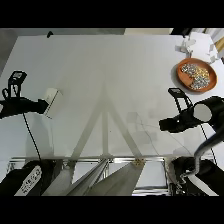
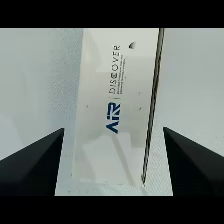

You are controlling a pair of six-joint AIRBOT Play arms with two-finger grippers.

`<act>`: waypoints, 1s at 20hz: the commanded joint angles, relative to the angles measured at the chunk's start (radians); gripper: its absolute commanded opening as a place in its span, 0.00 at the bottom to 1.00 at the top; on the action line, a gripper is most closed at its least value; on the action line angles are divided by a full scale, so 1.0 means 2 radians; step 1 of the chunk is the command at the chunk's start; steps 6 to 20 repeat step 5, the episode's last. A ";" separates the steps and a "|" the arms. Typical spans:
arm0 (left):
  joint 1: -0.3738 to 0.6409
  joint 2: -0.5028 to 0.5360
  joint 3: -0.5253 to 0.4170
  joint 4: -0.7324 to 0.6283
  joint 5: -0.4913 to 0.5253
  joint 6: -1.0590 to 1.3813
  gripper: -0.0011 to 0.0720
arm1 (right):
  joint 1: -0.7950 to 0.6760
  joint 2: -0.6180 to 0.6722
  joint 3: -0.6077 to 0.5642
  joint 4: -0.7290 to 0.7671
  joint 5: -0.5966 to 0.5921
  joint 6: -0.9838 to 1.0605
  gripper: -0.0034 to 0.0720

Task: Fold the box and place the chain.

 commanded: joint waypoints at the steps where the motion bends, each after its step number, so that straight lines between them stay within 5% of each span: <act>1: -0.005 0.011 0.000 0.001 0.007 -0.003 0.97 | 0.000 0.000 0.000 0.000 0.000 0.000 0.07; 20: -0.005 0.011 0.000 0.001 0.009 -0.003 0.97 | 0.000 0.000 0.000 0.000 0.000 0.000 0.07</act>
